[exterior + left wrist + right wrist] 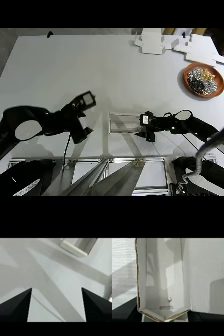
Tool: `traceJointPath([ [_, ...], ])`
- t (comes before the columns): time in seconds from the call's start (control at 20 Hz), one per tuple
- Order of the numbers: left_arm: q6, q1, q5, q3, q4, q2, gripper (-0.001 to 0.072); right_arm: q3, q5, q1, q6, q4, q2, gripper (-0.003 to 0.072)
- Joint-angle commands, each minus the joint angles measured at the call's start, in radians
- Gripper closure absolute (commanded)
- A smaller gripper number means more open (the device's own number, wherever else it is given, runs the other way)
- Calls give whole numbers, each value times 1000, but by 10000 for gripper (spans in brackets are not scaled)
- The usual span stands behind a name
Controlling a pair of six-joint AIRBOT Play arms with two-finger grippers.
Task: Fold the box and place the chain.
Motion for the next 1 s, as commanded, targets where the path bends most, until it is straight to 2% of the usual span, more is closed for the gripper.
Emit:
traceJointPath([
  [0.0,487,114,142,-187,-139,38,127,0,0,0,0,0,1,374],
  [0.05,587,148,142,-207,-167,18,240,0,0,0,0,0,1,374],
  [0.15,739,204,156,-224,-275,-42,262,0,0,0,0,0,1,374],
  [0.25,909,231,181,-225,-380,-126,216,0,0,0,0,0,1,374],
  [0.35,1089,233,208,-225,-470,-220,86,0,0,0,0,0,1,374],
  [0.55,1459,232,271,-225,-752,-381,68,0,0,0,0,0,1,374],
  [0.65,1606,229,271,-224,-891,-436,68,0,0,0,0,0,1,374],
  [0.85,1722,194,272,-222,-1003,-504,61,0,0,0,0,0,1,374],
  [0.95,1722,177,271,-206,-1028,-528,6,0,0,0,0,0,1,374],
])
